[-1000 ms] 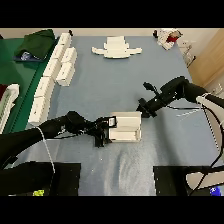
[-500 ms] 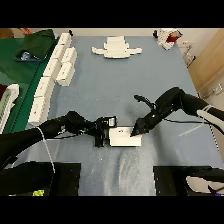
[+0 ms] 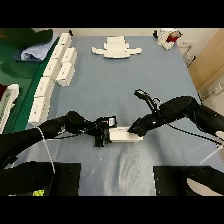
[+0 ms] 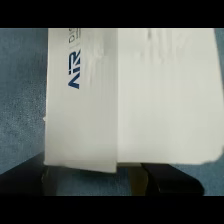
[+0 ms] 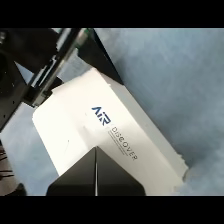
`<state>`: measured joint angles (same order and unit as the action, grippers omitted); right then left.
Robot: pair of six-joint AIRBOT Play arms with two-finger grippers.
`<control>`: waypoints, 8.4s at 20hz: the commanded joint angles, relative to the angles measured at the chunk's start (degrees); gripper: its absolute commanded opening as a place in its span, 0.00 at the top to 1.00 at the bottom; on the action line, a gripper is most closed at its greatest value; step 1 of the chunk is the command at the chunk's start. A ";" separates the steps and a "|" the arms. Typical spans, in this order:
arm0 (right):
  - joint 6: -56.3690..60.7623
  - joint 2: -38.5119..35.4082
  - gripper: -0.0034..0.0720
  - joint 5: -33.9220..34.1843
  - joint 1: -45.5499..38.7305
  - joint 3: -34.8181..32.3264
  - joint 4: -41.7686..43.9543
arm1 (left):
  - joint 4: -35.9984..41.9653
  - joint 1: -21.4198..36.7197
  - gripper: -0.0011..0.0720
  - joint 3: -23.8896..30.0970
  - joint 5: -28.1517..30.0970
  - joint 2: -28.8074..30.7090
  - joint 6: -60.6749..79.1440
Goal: Fold the box.
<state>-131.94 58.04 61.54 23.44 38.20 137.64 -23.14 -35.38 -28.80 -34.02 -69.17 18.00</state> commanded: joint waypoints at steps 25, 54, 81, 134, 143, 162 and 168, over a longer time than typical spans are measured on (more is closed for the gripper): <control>-4.57 -11.39 0.17 -34.16 29.09 -13.29 -37.42 | -0.04 0.04 0.35 -0.07 0.00 0.02 0.00; 15.34 -6.99 0.41 -21.18 35.60 -1.77 -58.40 | -0.04 0.04 0.35 -0.07 0.02 0.02 0.02; 15.37 -4.79 0.60 -22.05 35.58 -0.96 -59.12 | -0.04 0.04 0.35 -0.07 0.00 0.02 0.02; 68.89 -11.58 0.95 -57.13 31.34 -24.85 -42.64 | -0.04 0.04 0.35 -0.07 0.00 0.02 0.02; 68.87 -11.45 0.95 -57.05 31.34 -24.83 -42.69 | -0.02 0.04 0.35 -0.07 0.00 0.02 0.00; 63.98 -16.94 0.95 -26.05 26.95 -11.23 -53.75 | -0.02 0.04 0.35 -0.07 0.00 0.02 0.00; 35.34 -7.26 0.95 -4.76 5.95 7.96 -37.53 | -0.04 0.04 0.35 -0.07 0.00 0.02 0.00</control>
<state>-81.08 45.98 44.97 38.68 38.06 90.74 -23.16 -35.38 -28.80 -34.04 -69.17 18.00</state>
